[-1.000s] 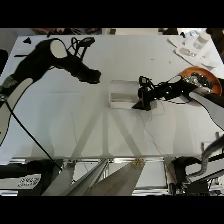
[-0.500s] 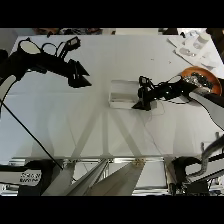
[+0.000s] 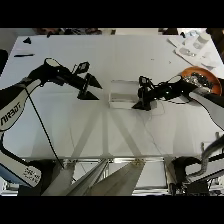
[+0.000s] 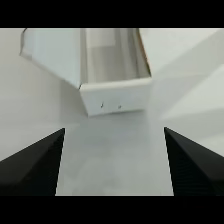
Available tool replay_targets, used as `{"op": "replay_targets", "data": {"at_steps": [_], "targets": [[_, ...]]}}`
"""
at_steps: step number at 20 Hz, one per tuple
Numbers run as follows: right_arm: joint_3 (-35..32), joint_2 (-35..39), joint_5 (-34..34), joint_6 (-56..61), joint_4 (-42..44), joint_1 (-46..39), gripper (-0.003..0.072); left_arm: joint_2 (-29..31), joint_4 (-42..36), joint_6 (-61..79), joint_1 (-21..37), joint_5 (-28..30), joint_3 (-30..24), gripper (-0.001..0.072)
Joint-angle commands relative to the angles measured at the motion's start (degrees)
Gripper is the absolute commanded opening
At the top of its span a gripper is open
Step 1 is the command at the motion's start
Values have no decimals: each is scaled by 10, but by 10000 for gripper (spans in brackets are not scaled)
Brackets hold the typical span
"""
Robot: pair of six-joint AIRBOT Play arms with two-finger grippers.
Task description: Fold the box and place the chain.
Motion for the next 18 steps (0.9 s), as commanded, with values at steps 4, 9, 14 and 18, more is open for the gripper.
{"op": "replay_targets", "data": {"at_steps": [4,9,14,18], "targets": [[0,0,0,0,0,0,403,-13,-20,-19,-32,19,0,700],[0,0,0,0,0,0,403,-13,-21,-26,-51,29,-1,699],[0,0,0,0,0,0,403,-13,-17,-51,-57,49,-1,699],[0,0,0,0,0,0,403,-13,-10,-55,-67,64,-19,698]]}}
